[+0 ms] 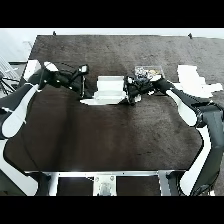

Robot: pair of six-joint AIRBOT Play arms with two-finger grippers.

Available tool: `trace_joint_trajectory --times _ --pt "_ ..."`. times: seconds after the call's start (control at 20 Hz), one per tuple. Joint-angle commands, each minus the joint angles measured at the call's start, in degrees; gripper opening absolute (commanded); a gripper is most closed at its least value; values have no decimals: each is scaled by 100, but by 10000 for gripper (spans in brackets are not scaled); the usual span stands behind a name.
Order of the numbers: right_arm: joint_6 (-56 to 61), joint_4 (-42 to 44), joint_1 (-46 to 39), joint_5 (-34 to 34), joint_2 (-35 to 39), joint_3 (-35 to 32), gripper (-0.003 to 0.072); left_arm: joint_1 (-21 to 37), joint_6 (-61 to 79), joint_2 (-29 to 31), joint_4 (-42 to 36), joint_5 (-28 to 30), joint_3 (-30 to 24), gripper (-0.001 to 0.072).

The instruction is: Fold the box and place the chain.

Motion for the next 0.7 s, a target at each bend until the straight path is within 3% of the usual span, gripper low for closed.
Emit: trace_joint_trajectory --times 0.0,0.65 --pt "2 2 0 2 0 0 582 -162 -240 -267 363 155 -61 538" --pt "2 2 0 2 0 0 581 -168 -286 -350 345 660 -59 537"
